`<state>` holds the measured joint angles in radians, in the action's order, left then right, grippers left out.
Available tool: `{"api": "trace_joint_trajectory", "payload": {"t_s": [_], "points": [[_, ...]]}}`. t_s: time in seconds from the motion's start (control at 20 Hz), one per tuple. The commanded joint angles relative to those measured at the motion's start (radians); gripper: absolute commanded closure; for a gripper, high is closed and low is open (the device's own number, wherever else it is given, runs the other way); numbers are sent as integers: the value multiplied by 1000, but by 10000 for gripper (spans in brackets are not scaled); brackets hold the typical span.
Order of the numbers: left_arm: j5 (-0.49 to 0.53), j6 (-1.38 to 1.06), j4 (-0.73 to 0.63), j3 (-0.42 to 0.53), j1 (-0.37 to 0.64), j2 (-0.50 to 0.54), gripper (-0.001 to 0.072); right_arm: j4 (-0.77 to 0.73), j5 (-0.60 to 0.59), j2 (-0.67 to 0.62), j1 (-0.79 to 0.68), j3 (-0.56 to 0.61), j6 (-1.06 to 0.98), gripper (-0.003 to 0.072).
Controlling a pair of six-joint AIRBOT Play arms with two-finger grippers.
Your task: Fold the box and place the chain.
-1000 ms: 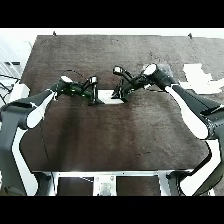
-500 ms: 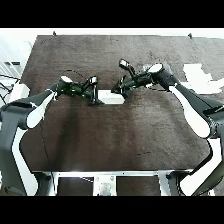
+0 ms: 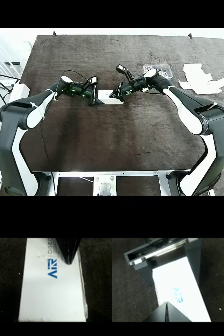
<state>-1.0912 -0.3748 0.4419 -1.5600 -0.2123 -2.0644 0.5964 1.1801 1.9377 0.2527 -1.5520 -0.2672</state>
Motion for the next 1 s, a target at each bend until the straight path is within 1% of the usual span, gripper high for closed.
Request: {"api": "trace_joint_trajectory", "payload": {"t_s": [0.0, 0.1, 0.2, 0.45, 0.55, 0.65, 0.7, 0.8, 0.95], "points": [[0, 3, -1, 0, 1, 0, 431, 74, 6, 11, 9, 0, -37, 683], [0, 3, -1, 0, 1, 0, 431, 74, 7, -2, 5, -14, -40, 684], [0, 3, -1, 0, 1, 0, 431, 66, 7, -59, 5, -25, -39, 684], [0, 3, -2, 0, 1, 0, 431, 44, 7, -320, -5, -19, -113, 685], [0, 3, -2, 0, 1, 0, 431, 45, 6, -438, -25, 26, -176, 686], [0, 3, -2, 0, 1, 0, 431, 54, -7, -576, -62, 136, -229, 686], [0, 3, -2, 0, 1, 0, 431, 69, -32, -658, -85, 220, -239, 686], [0, 3, -3, 0, 1, 0, 431, 78, -137, -818, -140, 421, -238, 685], [-3, 8, -13, 0, 1, 0, 431, 74, -333, -1023, -224, 725, -238, 683]]}}
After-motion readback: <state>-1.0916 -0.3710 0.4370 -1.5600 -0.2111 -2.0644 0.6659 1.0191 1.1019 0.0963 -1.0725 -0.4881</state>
